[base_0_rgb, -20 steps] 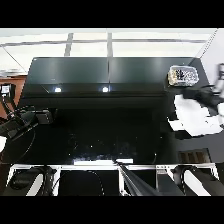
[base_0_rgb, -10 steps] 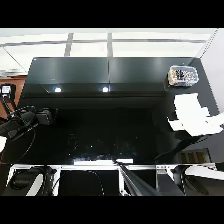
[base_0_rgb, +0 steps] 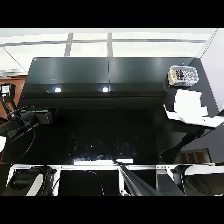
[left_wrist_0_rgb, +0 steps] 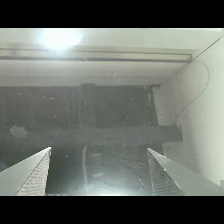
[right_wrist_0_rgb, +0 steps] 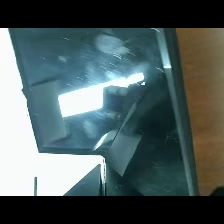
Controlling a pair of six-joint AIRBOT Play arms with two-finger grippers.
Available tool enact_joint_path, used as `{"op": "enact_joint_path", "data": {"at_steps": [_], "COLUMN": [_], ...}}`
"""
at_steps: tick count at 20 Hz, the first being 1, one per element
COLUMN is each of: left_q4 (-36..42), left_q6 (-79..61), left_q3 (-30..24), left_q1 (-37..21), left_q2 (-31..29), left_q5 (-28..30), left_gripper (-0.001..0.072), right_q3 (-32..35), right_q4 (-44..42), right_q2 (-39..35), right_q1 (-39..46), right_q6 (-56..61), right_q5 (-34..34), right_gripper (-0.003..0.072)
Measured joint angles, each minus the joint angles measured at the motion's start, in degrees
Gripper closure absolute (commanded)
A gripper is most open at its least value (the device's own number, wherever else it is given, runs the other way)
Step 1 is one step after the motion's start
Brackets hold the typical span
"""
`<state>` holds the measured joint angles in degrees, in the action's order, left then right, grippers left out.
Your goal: Fold the box and place the chain.
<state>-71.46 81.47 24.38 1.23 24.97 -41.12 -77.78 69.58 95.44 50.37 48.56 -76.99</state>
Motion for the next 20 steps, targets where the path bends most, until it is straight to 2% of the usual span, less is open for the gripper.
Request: {"op": "enact_joint_path", "data": {"at_steps": [3,6,8,12,16,20], "left_q4": [0.15,0.28,1.44,5.35,14.62,27.58], "left_q6": [0.0,0.02,0.2,0.02,-6.73,-15.96], "left_q3": [0.0,0.0,0.0,0.0,0.22,4.22], "left_q1": [0.0,0.0,0.0,0.0,0.0,0.0], "left_q2": [0.0,0.0,0.0,1.53,8.92,23.71], "left_q5": [0.07,0.11,0.09,-2.16,-5.73,-7.43], "left_gripper": [0.0002,0.0002,0.0001,0.0001,0.0001,0.0002], "right_q3": [0.63,5.51,12.0,31.08,50.29,60.0], "right_q4": [-3.02,-7.87,-11.82,-22.56,-38.86,-48.41], "right_q2": [-3.1,-9.79,-15.98,-31.61,-44.48,-48.87], "right_q1": [-2.69,-6.08,-8.96,-18.05,-31.34,-45.99], "right_q6": [-0.81,-1.05,-1.11,-1.03,-0.57,0.13], "right_q5": [-2.23,-2.21,-0.66,6.97,20.44,31.74], "right_gripper": [0.0672,0.0672,0.0672,0.0672,0.0672,0.0672]}}
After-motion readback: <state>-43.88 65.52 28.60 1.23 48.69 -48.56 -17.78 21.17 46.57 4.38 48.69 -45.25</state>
